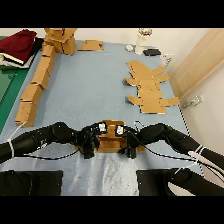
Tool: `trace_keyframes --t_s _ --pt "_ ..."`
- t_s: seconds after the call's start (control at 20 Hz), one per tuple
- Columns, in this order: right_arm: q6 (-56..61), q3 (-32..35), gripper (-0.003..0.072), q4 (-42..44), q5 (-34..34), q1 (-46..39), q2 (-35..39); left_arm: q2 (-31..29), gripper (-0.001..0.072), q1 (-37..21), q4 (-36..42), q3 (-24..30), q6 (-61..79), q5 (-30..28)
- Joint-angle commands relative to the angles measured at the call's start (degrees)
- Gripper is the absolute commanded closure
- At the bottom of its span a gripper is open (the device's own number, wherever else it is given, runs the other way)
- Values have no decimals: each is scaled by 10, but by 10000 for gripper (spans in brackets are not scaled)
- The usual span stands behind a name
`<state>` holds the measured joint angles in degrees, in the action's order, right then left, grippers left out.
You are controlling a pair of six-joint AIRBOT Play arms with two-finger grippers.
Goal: Fold the box.
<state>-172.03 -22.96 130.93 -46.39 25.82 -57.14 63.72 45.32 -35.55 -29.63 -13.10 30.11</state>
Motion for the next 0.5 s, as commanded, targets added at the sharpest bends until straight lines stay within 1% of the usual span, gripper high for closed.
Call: trace_keyframes --t_s 0.0,0.1,0.2,0.25,0.3,0.35,0.4,0.45 --pt "0 0 179 0 0 0 0 -41 698 -1 -198 0 -241 29" --pt "0 0 178 0 0 0 0 -97 698 -1 -291 -3 -375 66" --pt "0 0 179 0 0 0 0 -163 698 -1 -340 -9 -493 94" --pt "0 0 178 0 0 0 0 -197 698 -1 -363 -10 -568 98" --pt "0 0 178 0 0 0 0 -225 698 -1 -397 -10 -664 101" --pt "0 0 178 0 0 0 0 -248 698 -8 -444 -10 -798 121" --pt "0 0 179 0 0 0 0 -260 697 -22 -481 -10 -914 157" --pt "0 0 178 0 0 0 0 -263 697 -45 -499 -9 -1005 207"
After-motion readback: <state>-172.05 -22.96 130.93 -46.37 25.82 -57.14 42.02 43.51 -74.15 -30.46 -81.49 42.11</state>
